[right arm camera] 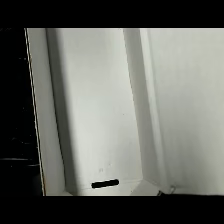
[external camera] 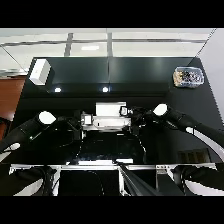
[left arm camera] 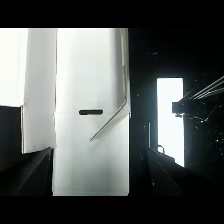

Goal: Fold the box and place the chain.

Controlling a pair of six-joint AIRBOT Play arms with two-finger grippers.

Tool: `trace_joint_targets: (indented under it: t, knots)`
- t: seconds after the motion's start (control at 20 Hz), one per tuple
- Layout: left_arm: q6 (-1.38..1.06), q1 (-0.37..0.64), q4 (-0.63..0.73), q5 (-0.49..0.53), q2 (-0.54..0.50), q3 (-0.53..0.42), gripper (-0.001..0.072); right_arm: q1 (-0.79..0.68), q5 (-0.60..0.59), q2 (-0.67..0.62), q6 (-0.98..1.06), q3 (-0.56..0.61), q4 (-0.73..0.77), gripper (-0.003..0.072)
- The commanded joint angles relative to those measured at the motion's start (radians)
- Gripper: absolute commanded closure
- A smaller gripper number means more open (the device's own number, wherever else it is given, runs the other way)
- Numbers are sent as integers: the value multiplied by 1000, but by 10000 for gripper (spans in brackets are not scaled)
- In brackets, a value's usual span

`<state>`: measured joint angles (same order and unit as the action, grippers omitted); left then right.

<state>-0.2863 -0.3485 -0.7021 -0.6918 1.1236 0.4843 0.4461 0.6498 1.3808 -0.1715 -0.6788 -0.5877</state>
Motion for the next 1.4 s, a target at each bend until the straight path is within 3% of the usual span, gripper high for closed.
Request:
trace_joint_targets:
  t: [0.0,0.5,0.75,0.9,1.15,1.2,1.35]
  knots:
    - [-13,8,10,-11,11,2,19,-1,0,0,-1,0,0,558]
    - [98,31,8,39,15,6,19,-1,0,0,-1,0,0,558]
    - [-33,24,119,-27,25,29,40,-1,0,0,-1,0,0,558]
    - [-42,16,149,-29,37,40,294,-1,0,0,-1,0,0,558]
    - [-61,12,238,-84,69,68,391,-1,0,0,-1,0,0,558]
    - [-61,12,244,-96,75,76,455,-1,0,0,-1,0,0,558]
    - [-61,8,248,-132,105,91,454,-1,0,0,-1,0,0,558]
